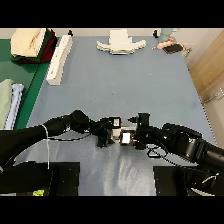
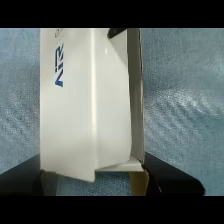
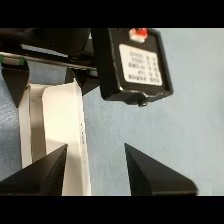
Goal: Fold the box.
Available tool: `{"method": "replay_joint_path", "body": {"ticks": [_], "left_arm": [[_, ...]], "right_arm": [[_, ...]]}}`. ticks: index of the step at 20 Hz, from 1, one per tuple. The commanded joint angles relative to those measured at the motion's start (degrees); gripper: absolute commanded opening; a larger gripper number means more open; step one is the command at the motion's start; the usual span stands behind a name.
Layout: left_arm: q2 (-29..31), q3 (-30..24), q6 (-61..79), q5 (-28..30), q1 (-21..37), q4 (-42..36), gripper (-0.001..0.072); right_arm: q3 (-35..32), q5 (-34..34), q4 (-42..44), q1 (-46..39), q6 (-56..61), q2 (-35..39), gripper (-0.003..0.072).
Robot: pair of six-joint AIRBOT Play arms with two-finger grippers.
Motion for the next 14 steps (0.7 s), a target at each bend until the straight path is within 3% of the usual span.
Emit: {"method": "replay_joint_path", "body": {"ticks": [1, 6, 14], "left_arm": [[0.0, 0.0, 0.0, 0.0, 0.0, 0.0, 0.0465], [0.0, 0.0, 0.0, 0.0, 0.0, 0.0, 0.0465], [0.0, 0.0, 0.0, 0.0, 0.0, 0.0, 0.0465]], "right_arm": [[0.1, 0.2, 0.7, 0.0, 0.0, -0.9, 0.0515], [0.1, 0.2, 5.6, 0.0, -0.4, -3.7, 0.0515], [0.1, 0.7, 10.1, 0.0, -2.6, -1.8, 0.0515]]}}
